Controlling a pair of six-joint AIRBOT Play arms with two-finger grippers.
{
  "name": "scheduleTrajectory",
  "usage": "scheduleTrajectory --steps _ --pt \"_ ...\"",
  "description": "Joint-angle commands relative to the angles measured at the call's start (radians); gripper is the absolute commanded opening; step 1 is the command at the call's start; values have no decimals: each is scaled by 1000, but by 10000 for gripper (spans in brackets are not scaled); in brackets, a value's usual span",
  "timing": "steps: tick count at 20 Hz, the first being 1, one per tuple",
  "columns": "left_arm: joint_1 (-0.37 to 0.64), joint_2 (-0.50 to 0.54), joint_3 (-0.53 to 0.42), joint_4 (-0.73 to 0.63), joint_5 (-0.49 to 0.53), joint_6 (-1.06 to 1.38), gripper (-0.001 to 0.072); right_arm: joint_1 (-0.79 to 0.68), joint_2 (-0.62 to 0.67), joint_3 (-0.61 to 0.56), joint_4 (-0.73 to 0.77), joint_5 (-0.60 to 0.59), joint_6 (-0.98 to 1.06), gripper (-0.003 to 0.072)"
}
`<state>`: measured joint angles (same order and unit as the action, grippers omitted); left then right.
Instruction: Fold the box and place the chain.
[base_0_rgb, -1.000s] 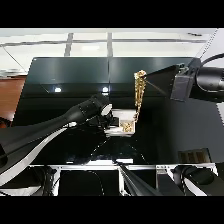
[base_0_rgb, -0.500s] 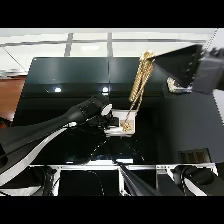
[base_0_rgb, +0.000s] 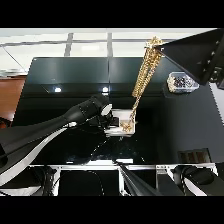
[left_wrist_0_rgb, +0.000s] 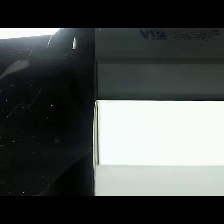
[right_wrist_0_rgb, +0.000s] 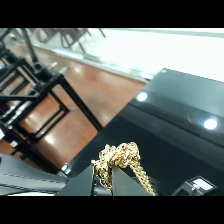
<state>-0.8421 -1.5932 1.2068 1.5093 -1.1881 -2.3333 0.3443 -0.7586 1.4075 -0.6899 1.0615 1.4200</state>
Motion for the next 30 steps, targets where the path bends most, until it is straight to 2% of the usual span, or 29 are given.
scheduleTrajectory --steps 1,5,8,11,16,21,25,26,27,28,30 --pt "1 0 0 0 1 0 26 13 -5 1 28 -1 0 13" --pt "0 0 0 0 0 0 26 37 -37 -7 0 23 1 14" --pt "0 0 0 0 -1 0 26 41 -51 -63 -3 30 9 14" --pt "0 0 0 0 -1 0 26 40 -51 -119 -99 58 38 14" --pt "1 0 0 0 0 0 26 41 -51 -332 -134 49 83 14" --pt "1 0 0 1 1 0 26 85 -62 -616 -130 -158 166 15" --pt "1 0 0 1 1 0 26 121 -100 -704 -132 -198 181 16" --pt "1 0 0 1 1 0 26 121 -105 -705 -132 -198 181 31" --pt "1 0 0 1 1 0 26 121 -105 -704 -132 -201 181 223" --pt "1 0 0 0 1 0 26 120 -105 -704 -133 -201 181 348" --pt "0 0 0 0 -1 0 26 97 -104 -700 -182 -198 181 347"
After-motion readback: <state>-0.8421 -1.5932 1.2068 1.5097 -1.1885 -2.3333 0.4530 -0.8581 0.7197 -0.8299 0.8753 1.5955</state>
